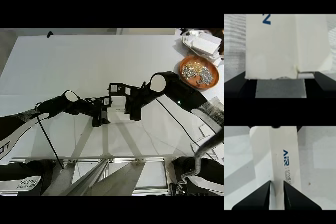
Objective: Fold the box and place the chain.
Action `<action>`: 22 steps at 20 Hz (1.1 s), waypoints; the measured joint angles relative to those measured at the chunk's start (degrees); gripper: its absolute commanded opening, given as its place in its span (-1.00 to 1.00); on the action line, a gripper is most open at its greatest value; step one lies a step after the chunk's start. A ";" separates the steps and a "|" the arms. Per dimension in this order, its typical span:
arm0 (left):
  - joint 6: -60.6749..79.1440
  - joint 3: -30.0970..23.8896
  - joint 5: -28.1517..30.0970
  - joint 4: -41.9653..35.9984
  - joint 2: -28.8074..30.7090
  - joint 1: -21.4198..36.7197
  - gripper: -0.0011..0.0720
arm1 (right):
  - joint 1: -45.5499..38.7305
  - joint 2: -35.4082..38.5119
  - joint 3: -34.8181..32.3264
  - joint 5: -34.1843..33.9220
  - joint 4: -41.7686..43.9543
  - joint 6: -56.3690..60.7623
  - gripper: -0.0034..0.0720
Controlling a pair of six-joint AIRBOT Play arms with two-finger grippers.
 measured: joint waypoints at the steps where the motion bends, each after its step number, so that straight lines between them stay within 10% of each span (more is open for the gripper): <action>1: 0.00 0.00 0.02 0.00 0.00 0.00 -0.56 | 0.02 0.00 -0.13 -0.09 0.02 0.00 -0.51; 22: 0.07 0.02 0.24 -0.02 0.00 0.02 -0.56 | 0.02 0.11 -1.44 -2.47 -0.31 2.01 -0.65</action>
